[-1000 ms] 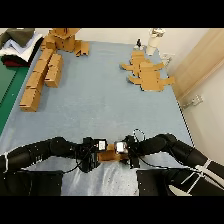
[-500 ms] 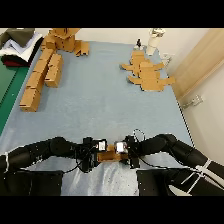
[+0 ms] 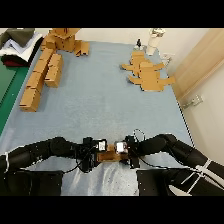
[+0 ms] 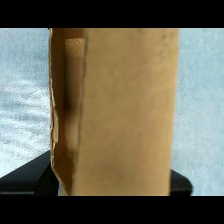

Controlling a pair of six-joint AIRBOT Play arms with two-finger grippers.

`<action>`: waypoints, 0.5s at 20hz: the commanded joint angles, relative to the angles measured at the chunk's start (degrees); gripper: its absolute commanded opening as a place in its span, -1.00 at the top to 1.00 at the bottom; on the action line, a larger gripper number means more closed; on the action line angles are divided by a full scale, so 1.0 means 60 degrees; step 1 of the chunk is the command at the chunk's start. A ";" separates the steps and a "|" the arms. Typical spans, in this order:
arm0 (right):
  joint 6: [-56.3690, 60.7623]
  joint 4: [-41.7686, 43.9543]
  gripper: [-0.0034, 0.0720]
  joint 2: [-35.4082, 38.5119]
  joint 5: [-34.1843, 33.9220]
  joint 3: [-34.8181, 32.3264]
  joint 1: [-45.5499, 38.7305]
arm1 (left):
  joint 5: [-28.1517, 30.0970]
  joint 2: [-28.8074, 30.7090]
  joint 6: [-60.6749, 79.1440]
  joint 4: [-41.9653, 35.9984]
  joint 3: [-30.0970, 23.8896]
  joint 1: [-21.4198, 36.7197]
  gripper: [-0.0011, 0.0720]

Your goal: Fold the box.

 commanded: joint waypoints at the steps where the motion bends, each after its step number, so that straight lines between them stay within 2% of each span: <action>1: 0.0000 0.0000 -0.37 0.0004 0.0007 0.0004 0.0007 | -0.0004 -0.0004 0.0000 0.0007 -0.0004 0.0000 -0.42; 10: 0.0000 -0.0535 -0.38 0.0004 -0.0025 0.0004 0.0007 | 0.0000 -0.0004 0.0000 0.0011 -0.0004 0.0000 -0.42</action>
